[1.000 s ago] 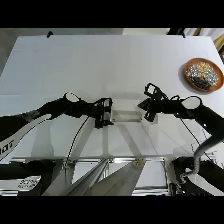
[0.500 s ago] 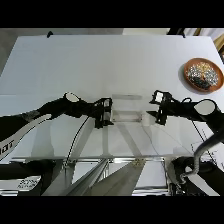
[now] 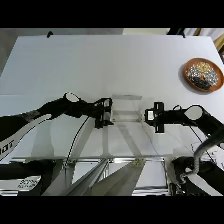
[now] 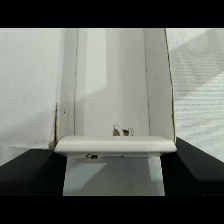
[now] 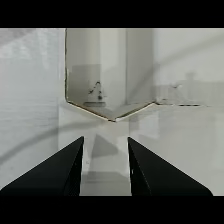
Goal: Fold the box and place the chain.
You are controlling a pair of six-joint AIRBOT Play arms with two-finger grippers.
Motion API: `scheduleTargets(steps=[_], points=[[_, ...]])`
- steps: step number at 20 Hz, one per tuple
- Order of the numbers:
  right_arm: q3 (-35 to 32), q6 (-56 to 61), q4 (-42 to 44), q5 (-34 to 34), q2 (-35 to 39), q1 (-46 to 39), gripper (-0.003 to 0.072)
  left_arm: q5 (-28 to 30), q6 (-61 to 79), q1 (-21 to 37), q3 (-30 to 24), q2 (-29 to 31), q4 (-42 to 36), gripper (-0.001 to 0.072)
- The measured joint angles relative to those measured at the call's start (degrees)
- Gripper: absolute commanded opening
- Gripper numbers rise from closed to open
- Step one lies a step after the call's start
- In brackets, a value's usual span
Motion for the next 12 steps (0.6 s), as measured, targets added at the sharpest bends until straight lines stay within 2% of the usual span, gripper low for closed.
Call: scheduleTargets(steps=[8,10,12], points=[[-0.13,-3.06,5.29,-1.27,-1.66,0.81,0.0252,0.00,0.00,0.00,0.00,0.00,-0.02,0.0143],[-0.13,-3.48,6.01,-1.03,-1.75,1.38,0.0181,0.00,0.00,0.00,0.00,0.00,0.00,0.0143],[-0.13,-3.72,6.40,-0.76,-2.12,1.73,0.0176,0.00,0.00,0.00,0.00,0.00,-0.02,0.0143]])
